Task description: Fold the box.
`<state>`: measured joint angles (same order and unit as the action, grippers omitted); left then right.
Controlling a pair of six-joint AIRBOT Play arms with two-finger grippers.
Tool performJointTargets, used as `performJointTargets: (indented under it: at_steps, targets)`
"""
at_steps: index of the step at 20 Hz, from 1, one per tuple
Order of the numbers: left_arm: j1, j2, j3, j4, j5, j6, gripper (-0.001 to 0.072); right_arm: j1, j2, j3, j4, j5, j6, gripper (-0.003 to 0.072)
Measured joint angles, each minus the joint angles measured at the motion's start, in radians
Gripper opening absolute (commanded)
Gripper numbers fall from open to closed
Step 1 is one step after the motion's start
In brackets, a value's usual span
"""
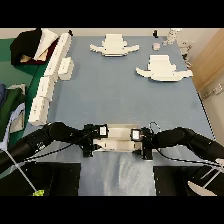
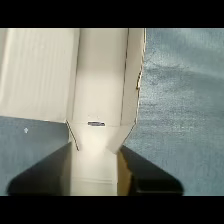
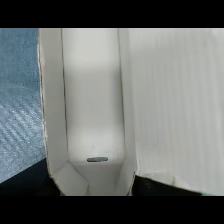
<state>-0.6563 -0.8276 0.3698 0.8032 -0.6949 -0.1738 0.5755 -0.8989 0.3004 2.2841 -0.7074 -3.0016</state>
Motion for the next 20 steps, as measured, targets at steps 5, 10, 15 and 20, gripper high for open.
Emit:
performJointTargets:
  at_steps: [5, 10, 15, 20]
  targets:
    - [-0.005, -0.049, -0.005, -0.096, 0.041, 0.127, 0.0105, 0.000, 0.000, 0.000, 0.000, 0.000, 0.000, 0.0512]
    - [-0.043, -0.090, -0.005, -0.204, 0.081, 0.210, 0.0104, 0.000, 0.000, 0.000, 0.000, 0.000, 0.000, 0.0512]
    - [-0.063, -0.122, -0.005, -0.299, 0.122, 0.249, 0.0321, 0.000, 0.000, 0.000, 0.000, 0.000, 0.000, 0.0512]
    - [-0.066, -0.132, -0.006, -0.323, 0.130, 0.245, 0.0470, 0.000, 0.000, 0.000, 0.000, 0.000, 0.000, 0.0512]
